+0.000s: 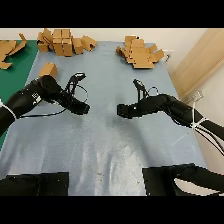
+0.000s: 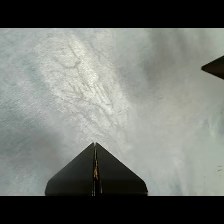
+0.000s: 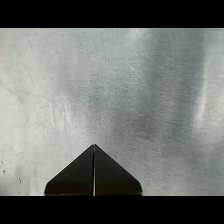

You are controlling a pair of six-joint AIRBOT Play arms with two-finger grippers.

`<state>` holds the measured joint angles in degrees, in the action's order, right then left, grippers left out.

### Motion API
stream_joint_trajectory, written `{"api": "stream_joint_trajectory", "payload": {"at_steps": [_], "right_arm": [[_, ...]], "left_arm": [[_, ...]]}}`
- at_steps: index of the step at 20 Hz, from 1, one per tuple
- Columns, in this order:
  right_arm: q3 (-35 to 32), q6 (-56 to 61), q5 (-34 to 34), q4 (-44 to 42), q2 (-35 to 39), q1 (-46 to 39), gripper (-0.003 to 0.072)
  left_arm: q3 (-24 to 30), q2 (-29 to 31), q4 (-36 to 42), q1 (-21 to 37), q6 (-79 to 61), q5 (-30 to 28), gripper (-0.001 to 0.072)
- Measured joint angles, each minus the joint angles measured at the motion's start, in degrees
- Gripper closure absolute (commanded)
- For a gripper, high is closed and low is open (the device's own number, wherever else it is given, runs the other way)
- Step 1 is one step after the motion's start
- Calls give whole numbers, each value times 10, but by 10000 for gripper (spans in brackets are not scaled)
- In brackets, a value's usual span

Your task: Fold the box.

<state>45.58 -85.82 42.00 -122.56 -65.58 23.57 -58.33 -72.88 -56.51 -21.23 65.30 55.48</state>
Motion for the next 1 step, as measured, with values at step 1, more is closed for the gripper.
{"api": "stream_joint_trajectory", "payload": {"at_steps": [1], "right_arm": [[1, 0, 1, 0, -1, 0, 678]], "left_arm": [[0, 0, -2, -2, 1, 0, 699]]}}
